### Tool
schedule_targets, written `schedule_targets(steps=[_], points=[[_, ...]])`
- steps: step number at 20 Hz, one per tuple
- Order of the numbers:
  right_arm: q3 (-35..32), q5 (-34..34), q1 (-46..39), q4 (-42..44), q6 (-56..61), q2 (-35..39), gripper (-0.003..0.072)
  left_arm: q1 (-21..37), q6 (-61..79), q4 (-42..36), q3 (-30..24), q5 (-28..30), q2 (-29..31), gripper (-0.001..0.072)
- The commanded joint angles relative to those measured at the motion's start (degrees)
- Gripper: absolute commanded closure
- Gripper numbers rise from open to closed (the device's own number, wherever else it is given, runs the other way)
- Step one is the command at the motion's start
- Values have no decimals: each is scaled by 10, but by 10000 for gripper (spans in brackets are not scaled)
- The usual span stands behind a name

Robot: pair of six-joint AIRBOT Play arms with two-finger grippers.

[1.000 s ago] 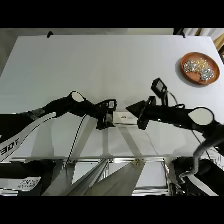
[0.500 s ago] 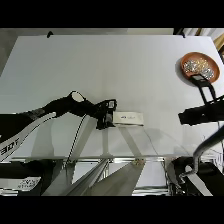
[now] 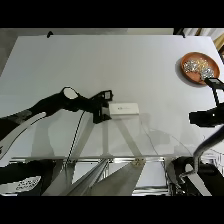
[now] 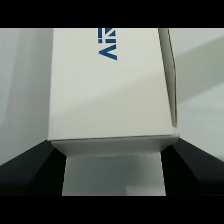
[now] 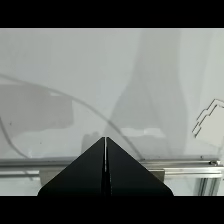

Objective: Fold the box and place the chain.

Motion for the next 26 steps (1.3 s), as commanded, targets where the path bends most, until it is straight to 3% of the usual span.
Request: schedule_targets(steps=[1,5,8,11,15,16,17,18,26], points=[[1,3,-2,-3,2,0,667,82,-179,111,1,40,71,706],[1,3,-2,-3,2,0,667,240,-297,131,1,36,113,707],[1,3,-2,-3,2,0,667,329,-403,216,0,22,104,707],[1,3,-2,-3,2,0,667,377,-421,231,-5,-6,89,706],[1,3,-3,-3,2,0,667,384,-421,248,-28,-37,54,688],[1,3,-2,-3,2,0,667,384,-421,248,-28,-47,46,516],[1,3,-2,-3,2,0,667,384,-423,243,-28,-50,43,210],[1,3,-2,-3,2,0,667,384,-434,241,-28,-45,45,2],[1,3,-2,-3,2,0,667,384,-455,246,-28,-43,101,14]])
